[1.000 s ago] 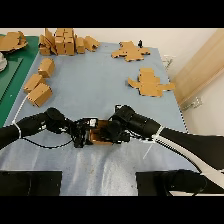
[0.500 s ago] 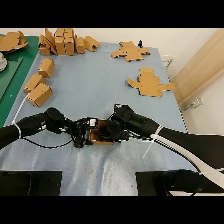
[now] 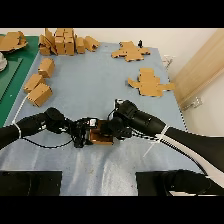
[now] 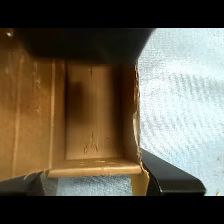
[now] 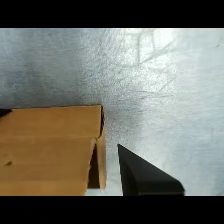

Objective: Fold the box.

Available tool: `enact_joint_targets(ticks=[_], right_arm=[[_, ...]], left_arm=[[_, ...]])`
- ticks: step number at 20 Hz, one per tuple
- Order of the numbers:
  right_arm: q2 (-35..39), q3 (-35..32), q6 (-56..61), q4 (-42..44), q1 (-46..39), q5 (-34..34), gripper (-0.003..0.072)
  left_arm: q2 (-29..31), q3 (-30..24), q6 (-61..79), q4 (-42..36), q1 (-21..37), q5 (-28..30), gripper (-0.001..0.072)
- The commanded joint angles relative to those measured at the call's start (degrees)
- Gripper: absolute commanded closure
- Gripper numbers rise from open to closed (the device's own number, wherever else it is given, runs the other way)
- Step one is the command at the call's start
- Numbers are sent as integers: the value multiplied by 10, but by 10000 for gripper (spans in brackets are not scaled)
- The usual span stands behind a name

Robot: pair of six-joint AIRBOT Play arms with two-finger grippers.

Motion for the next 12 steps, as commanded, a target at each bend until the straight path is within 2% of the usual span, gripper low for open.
enact_joint_targets(ticks=[1,5,6,7,10,11,12], right_arm=[[37,5,1,-10,0,-15,262],[111,4,10,-10,0,-16,266],[127,2,18,-10,0,-29,378],[144,-6,38,-10,-1,-49,685],[188,-68,42,-12,-34,-75,686],[202,-95,10,-7,-64,-54,686],[210,-115,-61,19,-103,-1,686]], left_arm=[[0,0,0,0,0,0,329],[0,0,0,0,0,0,329],[0,0,0,0,0,0,329],[0,0,0,0,0,0,329],[0,0,0,0,0,0,329],[0,0,0,0,0,0,329],[0,0,0,0,0,0,330]])
